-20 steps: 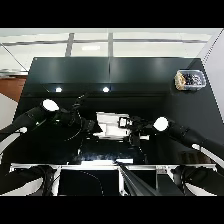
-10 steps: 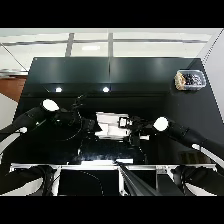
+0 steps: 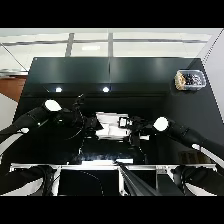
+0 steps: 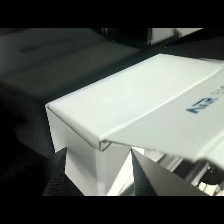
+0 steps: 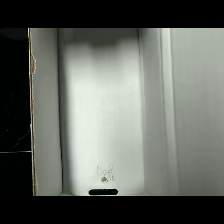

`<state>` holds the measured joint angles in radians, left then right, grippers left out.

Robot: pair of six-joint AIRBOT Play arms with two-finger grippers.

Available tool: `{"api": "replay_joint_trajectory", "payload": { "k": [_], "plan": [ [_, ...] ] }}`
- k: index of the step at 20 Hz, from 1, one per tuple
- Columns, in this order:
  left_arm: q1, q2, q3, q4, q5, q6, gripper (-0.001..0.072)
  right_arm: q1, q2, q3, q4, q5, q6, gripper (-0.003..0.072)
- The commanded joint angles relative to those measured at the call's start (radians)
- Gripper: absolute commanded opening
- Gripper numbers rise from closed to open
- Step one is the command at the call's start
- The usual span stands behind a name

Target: Fold the box and place the chain.

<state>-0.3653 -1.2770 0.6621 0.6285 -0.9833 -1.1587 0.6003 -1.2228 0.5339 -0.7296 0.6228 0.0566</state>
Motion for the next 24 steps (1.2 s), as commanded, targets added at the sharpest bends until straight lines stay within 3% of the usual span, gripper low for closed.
{"api": "replay_joint_trajectory", "payload": {
  "k": [1,6,10,17,18,20,24],
  "plan": [
    [-0.049,0.001,0.046,0.141,0.019,-0.119,0.0465,0.000,0.000,0.000,0.000,0.000,0.000,0.0530],
    [-0.229,-0.002,0.132,0.531,0.045,-0.520,0.0465,0.000,0.000,0.000,0.000,0.000,0.000,0.0530],
    [-0.353,-0.002,0.183,0.768,0.051,-0.765,0.0465,0.000,0.000,0.000,0.000,0.000,0.000,0.0530],
    [-0.421,-0.034,0.198,0.814,0.043,-0.950,0.0463,0.000,0.000,0.000,0.000,0.001,0.001,0.0530],
    [-0.428,-0.046,0.198,0.815,0.044,-0.970,0.0452,0.000,0.000,0.000,0.000,0.001,0.005,0.0530],
    [-0.435,-0.056,0.198,0.818,0.053,-0.970,0.0340,0.000,0.000,0.000,0.000,0.002,0.016,0.0530],
    [-0.436,-0.055,0.198,0.826,0.068,-0.992,0.0333,0.000,0.000,0.000,0.000,0.003,0.019,0.0530]
  ]
}}
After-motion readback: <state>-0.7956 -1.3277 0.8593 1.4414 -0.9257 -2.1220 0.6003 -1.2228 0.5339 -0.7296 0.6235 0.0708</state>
